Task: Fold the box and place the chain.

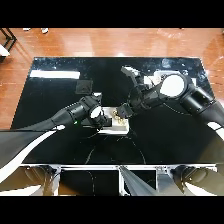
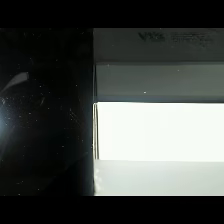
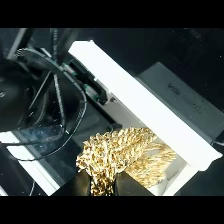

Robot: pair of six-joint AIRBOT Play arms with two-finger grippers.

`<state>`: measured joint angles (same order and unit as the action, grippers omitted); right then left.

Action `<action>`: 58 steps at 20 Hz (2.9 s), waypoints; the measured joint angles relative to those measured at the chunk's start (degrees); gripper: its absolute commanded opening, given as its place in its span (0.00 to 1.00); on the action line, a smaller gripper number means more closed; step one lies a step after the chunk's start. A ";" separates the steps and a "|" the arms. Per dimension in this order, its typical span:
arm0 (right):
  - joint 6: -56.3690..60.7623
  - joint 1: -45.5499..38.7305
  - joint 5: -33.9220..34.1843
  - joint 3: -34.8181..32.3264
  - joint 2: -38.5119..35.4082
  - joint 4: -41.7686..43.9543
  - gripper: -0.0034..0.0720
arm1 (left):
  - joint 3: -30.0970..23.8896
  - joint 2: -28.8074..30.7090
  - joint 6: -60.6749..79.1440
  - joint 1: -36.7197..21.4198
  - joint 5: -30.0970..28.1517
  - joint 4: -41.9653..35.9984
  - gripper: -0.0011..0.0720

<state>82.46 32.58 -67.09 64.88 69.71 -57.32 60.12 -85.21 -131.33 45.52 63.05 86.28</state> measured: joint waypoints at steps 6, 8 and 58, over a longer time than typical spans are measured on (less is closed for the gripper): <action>-0.22 -0.17 0.00 0.00 0.96 -0.17 0.78 | 0.00 -0.02 0.00 0.00 0.00 0.00 0.04; -0.24 -1.40 -1.46 0.00 0.85 -0.20 0.78 | 0.00 0.00 0.00 0.00 0.00 0.00 0.04; -17.92 -6.47 -5.79 10.34 10.78 -7.21 0.98 | -25.03 41.72 25.11 -18.23 -3.30 -10.43 0.88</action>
<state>64.53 26.11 -72.88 75.22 80.49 -64.53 35.09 -43.48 -106.21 27.29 59.75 75.85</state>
